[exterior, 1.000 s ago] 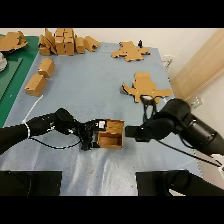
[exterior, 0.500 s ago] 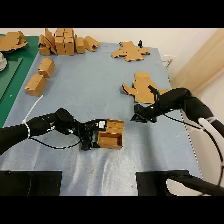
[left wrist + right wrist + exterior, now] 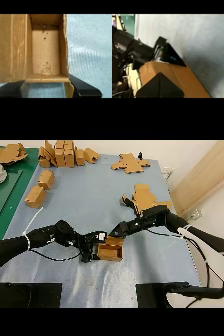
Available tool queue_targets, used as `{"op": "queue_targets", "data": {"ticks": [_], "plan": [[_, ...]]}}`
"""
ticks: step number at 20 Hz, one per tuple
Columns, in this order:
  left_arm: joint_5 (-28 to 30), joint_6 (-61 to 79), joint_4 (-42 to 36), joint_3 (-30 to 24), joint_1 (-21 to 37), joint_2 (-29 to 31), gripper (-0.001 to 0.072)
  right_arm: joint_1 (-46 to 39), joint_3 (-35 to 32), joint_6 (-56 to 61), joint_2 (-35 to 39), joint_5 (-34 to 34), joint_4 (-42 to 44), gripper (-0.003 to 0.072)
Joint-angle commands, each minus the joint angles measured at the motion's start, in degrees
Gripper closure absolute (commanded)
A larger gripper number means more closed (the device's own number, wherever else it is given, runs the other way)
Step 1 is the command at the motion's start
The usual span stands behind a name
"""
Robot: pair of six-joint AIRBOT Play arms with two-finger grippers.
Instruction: Fold the box.
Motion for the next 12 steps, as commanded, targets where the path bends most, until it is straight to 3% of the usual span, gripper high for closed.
{"op": "queue_targets", "data": {"ticks": [1, 5, 9, 12], "plan": [[0.0, 0.0, 0.0, 0.0, 0.0, 0.0, 0.0306, 4.2, -6.8, -3.4, 10.6, 8.7, -1.1, 0.0687], [0.0, 0.0, 0.0, 0.0, 0.0, 0.0, 0.0306, 4.1, -16.2, -3.0, 20.0, 20.4, -6.8, 0.0686], [0.0, 0.0, 0.0, 0.0, 0.0, 0.0, 0.0306, 4.5, -17.6, -4.6, 20.8, 19.3, -8.7, 0.0686], [0.0, 0.0, 0.0, 0.0, 0.0, 0.0, 0.0306, 8.7, -18.7, -5.2, 26.6, 21.3, -11.5, 0.0686]]}}
